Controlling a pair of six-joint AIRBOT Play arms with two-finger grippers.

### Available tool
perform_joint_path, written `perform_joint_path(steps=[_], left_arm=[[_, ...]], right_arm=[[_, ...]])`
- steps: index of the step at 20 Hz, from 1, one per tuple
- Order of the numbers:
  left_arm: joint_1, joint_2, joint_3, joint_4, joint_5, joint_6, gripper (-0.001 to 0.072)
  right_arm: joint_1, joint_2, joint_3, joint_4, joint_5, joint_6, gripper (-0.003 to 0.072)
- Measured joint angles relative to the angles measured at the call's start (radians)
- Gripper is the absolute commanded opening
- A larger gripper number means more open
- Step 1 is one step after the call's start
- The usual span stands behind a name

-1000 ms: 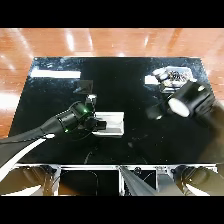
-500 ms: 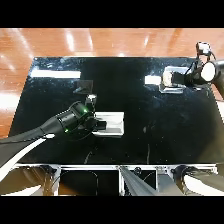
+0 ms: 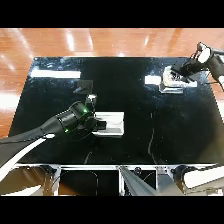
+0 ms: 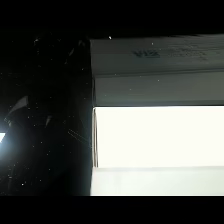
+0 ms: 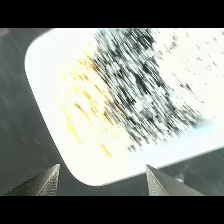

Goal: Fold the box and place the chain.

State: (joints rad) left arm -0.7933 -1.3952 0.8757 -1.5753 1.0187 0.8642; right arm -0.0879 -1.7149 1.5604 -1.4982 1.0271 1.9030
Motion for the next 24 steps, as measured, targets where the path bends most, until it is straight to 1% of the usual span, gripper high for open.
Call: perform_joint_path(steps=[3, 6, 13, 22, 23, 24], left_arm=[[0.000, 0.000, 0.000, 0.000, 0.000, 0.000, 0.0025], [0.000, 0.000, 0.000, 0.000, 0.000, 0.000, 0.0025], [0.000, 0.000, 0.000, 0.003, 0.001, 0.000, 0.0025], [0.000, 0.000, 0.000, 0.026, 0.002, 0.000, 0.0025], [0.000, 0.000, 0.000, 0.026, 0.002, 0.000, 0.0025], [0.000, 0.000, 0.000, 0.027, 0.002, 0.000, 0.0025]], right_arm=[[-0.008, -0.064, 0.070, 0.035, 0.007, 0.039, 0.0599], [-0.013, -0.104, 0.104, 0.064, 0.008, 0.064, 0.0599], [-0.016, -0.140, 0.122, 0.084, -0.001, 0.153, 0.0598], [-0.017, -0.150, 0.124, 0.097, 0.003, 0.264, 0.0598], [-0.016, -0.152, 0.125, 0.101, 0.002, 0.267, 0.0451], [-0.017, -0.155, 0.125, 0.104, 0.006, 0.270, 0.0365]])
